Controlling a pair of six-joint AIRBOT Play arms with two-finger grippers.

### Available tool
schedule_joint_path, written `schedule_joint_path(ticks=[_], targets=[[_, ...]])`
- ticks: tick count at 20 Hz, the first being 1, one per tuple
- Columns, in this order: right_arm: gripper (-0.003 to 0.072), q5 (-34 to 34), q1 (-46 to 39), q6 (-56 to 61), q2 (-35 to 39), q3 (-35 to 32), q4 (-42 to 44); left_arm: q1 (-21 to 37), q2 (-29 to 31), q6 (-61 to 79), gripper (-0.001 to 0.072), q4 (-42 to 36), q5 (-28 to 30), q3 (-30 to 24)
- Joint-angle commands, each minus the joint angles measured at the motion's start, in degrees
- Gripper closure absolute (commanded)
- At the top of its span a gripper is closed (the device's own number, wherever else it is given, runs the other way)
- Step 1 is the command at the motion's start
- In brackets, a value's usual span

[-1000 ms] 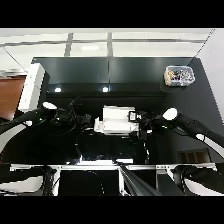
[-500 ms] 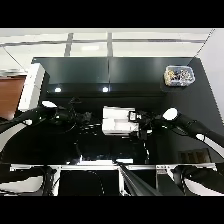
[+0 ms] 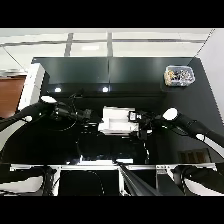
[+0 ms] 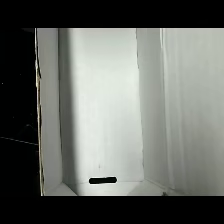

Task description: Fold the box and place the chain.

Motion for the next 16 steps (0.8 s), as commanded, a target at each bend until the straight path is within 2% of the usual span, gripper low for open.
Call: schedule_joint_path(ticks=[1,5,10,13,16], targets=[[0.0518,0.0,0.0,0.0,0.0,0.0,0.0,-0.9,0.0,-3.2,0.0204,2.2,-0.7,0.8],[0.0518,0.0,0.0,0.0,0.0,0.0,0.0,-3.3,0.1,-11.1,0.0204,7.9,-0.2,4.6],[0.0518,0.0,0.0,0.0,0.0,0.0,0.0,-11.3,0.1,-28.6,0.0204,15.4,6.9,10.4],[0.0518,0.0,0.0,0.0,0.0,0.0,0.0,-16.5,0.1,-39.2,0.0204,25.9,10.5,14.0],[0.0518,0.0,0.0,0.0,0.0,0.0,0.0,-19.8,0.1,-48.0,0.0204,36.2,11.0,17.2]])
